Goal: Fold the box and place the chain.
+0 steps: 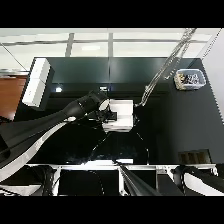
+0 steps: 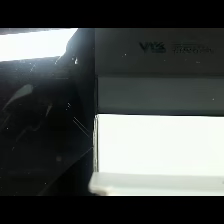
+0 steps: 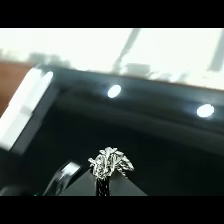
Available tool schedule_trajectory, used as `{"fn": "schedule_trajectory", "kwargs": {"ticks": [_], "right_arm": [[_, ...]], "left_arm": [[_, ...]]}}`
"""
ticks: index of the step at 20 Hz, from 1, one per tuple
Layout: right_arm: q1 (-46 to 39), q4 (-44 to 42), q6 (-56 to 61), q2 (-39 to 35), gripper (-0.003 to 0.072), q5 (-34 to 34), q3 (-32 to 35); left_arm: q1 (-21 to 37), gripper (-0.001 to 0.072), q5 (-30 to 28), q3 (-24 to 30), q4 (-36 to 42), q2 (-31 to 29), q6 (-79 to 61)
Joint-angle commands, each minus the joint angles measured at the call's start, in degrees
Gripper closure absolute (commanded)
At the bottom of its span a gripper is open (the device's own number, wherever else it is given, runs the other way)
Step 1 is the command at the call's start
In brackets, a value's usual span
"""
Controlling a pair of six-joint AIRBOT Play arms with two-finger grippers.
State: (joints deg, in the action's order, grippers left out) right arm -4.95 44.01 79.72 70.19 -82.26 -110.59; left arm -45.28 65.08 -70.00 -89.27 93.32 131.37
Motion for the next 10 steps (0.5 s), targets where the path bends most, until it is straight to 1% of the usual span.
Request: {"fn": "schedule_trajectory", "kwargs": {"ticks": [1, 6, 10], "right_arm": [[4.7, -2.3, -0.1, -0.5, 0.0672, -5.0, 0.0], [11.4, -2.4, -0.1, -0.5, 0.0672, -8.5, 0.0], [13.3, -2.4, -0.8, -0.5, 0.0672, -11.4, 0.0]], "left_arm": [[0.0, 0.0682, 0.0, 0.0, 0.0, 0.0, 0.0], [0.0, 0.0682, 0.0, 0.0, 0.0, 0.0, 0.0], [0.0, 0.0682, -0.1, 0.0, 0.0, 0.0, 0.0]]}}
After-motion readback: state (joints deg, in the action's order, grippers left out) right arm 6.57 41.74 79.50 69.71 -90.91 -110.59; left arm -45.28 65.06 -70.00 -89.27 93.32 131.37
